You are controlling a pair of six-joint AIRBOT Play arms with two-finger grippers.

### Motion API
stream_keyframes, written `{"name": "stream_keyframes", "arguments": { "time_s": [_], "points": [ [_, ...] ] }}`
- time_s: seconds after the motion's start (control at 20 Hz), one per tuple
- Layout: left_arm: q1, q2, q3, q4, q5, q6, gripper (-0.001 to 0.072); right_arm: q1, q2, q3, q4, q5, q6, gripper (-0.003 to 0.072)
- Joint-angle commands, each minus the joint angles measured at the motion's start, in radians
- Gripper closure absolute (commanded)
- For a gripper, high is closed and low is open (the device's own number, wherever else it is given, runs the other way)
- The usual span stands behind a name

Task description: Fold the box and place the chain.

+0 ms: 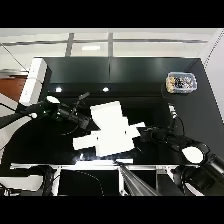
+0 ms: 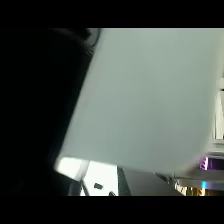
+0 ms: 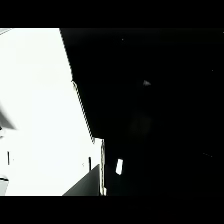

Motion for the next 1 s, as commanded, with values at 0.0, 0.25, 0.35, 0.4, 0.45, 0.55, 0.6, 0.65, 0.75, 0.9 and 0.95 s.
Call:
{"name": "stream_keyframes", "arguments": {
  "time_s": [0.0,0.25,0.35,0.4,0.45,0.55,0.6,0.65,0.75,0.9,0.95],
  "points": [
    [-0.01,-0.008,0.008,0.024,-0.01,0.036,0.044,0.001,0.001,-0.001,-0.001,0.0,0.0,0.0645],
    [-0.017,-0.008,0.011,0.045,0.006,0.071,0.0446,0.001,0.001,-0.001,-0.003,0.0,0.0,0.0645],
    [-0.017,-0.008,0.012,0.045,0.03,0.071,0.0675,0.001,0.001,-0.001,-0.003,0.0,0.0,0.0645],
    [-0.016,-0.008,0.014,0.045,0.035,0.071,0.0675,0.001,0.001,-0.001,-0.003,0.0,0.0,0.0645],
    [-0.017,-0.008,0.017,0.045,0.035,0.071,0.0675,0.001,0.001,-0.001,-0.003,0.0,0.0,0.0644],
    [-0.016,-0.008,0.029,0.06,0.033,0.071,0.0676,0.0,0.001,0.0,-0.003,0.01,-0.003,-0.003],
    [-0.016,-0.008,0.04,0.064,0.027,0.071,0.0676,-0.001,0.002,0.013,-0.034,0.047,-0.008,-0.0011],
    [-0.017,-0.008,0.053,0.064,0.019,0.071,0.0677,-0.015,0.002,0.037,-0.11,0.112,-0.008,-0.0011],
    [-0.023,-0.003,0.079,0.081,0.016,0.071,0.0679,-0.089,0.002,0.134,-0.334,0.325,-0.008,-0.001],
    [-0.074,0.031,0.118,0.211,0.023,0.08,0.0681,-0.241,0.002,0.319,-0.689,0.584,-0.01,-0.0011],
    [-0.093,0.058,0.117,0.209,0.031,0.107,0.0682,-0.277,0.002,0.36,-0.79,0.611,-0.014,-0.001]
  ]
}}
